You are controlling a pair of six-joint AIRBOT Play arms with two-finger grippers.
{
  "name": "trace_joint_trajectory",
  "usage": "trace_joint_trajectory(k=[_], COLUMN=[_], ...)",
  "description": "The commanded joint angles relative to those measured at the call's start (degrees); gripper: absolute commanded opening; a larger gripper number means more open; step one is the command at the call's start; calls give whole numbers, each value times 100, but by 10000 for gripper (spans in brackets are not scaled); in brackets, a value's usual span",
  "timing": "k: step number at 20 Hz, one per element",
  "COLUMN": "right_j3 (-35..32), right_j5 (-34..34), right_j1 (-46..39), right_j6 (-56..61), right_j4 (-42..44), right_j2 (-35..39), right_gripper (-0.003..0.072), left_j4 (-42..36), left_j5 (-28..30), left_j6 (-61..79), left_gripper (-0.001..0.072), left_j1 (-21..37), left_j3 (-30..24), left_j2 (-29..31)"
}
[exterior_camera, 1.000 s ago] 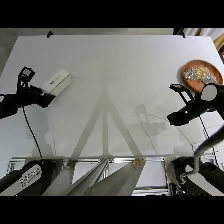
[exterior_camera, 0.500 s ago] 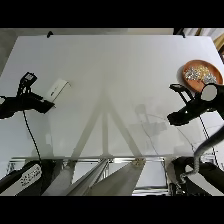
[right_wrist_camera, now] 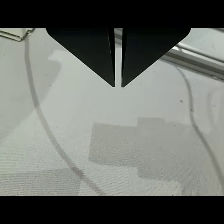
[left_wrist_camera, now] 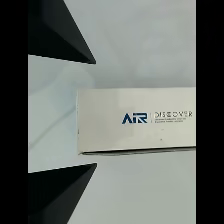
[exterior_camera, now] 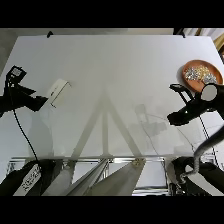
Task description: Fold the box and place the chain.
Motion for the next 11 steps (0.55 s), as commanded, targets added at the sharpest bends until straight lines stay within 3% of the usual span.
trace_joint_trajectory(k=[1,11], right_j3=[7,7], right_j5=[2,2], right_j1=[-4,-4], right_j6=[0,0], right_j4=[2,2], right_j2=[-2,-2], right_gripper=[60,60], left_j4=[0,0], left_j5=[-223,-98], left_j6=[-7,-7], left_gripper=[702,701], left_j1=[4,4], left_j3=[2,2], left_j2=[101,-70])
